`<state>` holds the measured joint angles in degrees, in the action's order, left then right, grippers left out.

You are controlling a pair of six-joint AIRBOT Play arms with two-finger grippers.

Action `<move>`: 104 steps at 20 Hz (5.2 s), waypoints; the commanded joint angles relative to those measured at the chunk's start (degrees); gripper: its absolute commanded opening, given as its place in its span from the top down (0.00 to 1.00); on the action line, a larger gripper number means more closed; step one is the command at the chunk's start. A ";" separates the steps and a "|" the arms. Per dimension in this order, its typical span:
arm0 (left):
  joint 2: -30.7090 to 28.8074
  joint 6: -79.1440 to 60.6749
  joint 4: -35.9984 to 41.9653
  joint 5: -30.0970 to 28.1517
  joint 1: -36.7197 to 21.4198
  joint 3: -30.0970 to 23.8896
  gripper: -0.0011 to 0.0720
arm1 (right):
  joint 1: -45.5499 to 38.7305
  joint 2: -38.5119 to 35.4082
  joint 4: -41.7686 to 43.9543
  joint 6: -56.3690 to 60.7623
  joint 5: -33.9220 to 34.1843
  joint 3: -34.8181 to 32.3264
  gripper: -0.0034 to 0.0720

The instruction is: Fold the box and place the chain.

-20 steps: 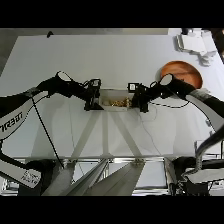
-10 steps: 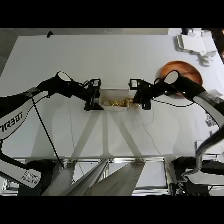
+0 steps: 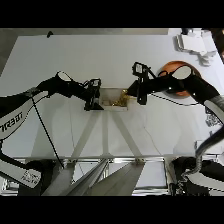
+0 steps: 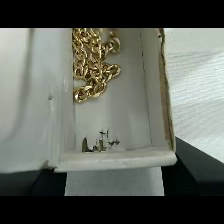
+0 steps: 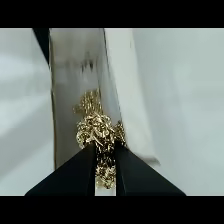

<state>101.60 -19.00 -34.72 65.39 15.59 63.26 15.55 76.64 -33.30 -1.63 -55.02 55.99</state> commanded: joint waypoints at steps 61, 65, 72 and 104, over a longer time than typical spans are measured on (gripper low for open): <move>-0.02 -0.02 -0.02 -0.02 -0.02 0.04 0.70 | 5.44 1.57 -17.88 22.77 -12.26 15.34 0.94; 0.00 -0.02 -0.02 -0.02 -0.02 0.04 0.70 | 8.26 3.89 -17.81 22.86 -10.88 21.33 0.94; 0.00 -0.02 -0.02 -0.02 -0.02 0.04 0.70 | 9.86 6.60 -17.94 25.42 -11.58 21.62 0.68; 0.00 -0.02 -0.02 -0.02 -0.02 0.04 0.70 | 10.43 23.65 -19.56 31.06 -16.65 30.29 0.54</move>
<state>101.60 -18.98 -34.72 65.39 15.59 63.26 24.64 100.90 -49.80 29.89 -73.76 86.46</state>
